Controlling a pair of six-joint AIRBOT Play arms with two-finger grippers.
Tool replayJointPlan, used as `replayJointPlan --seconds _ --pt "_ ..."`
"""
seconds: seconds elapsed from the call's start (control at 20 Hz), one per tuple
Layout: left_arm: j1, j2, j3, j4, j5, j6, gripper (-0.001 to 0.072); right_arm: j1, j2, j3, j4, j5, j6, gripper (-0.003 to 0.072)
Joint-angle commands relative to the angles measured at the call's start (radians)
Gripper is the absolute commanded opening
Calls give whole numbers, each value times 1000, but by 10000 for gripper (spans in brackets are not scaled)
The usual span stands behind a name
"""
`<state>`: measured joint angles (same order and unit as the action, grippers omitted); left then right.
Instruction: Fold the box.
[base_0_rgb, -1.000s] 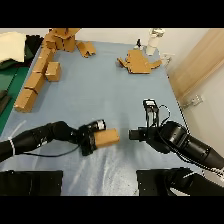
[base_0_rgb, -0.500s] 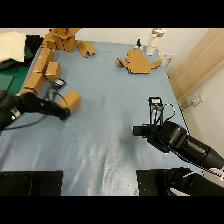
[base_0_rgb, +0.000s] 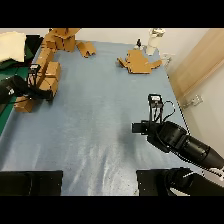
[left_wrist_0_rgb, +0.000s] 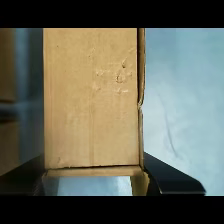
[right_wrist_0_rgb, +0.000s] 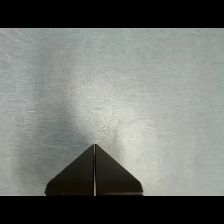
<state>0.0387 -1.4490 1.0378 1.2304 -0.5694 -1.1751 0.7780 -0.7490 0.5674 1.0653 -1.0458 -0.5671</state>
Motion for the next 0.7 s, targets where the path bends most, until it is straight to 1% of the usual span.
replayJointPlan --seconds 0.0,0.25,0.4,0.5,0.65 --pt "10 -127 138 2 21 -49 460 0 -6 0 -7 22 0 3" --pt "6 -241 283 -3 64 -50 460 0 -65 0 -10 56 0 2" --pt "-6 -297 346 -4 99 -50 460 0 -113 0 -6 98 0 2" --pt "-15 -336 391 -3 104 -49 460 0 -137 0 -2 117 0 2" --pt "-26 -390 454 -4 114 -49 460 0 -155 0 6 121 0 2"
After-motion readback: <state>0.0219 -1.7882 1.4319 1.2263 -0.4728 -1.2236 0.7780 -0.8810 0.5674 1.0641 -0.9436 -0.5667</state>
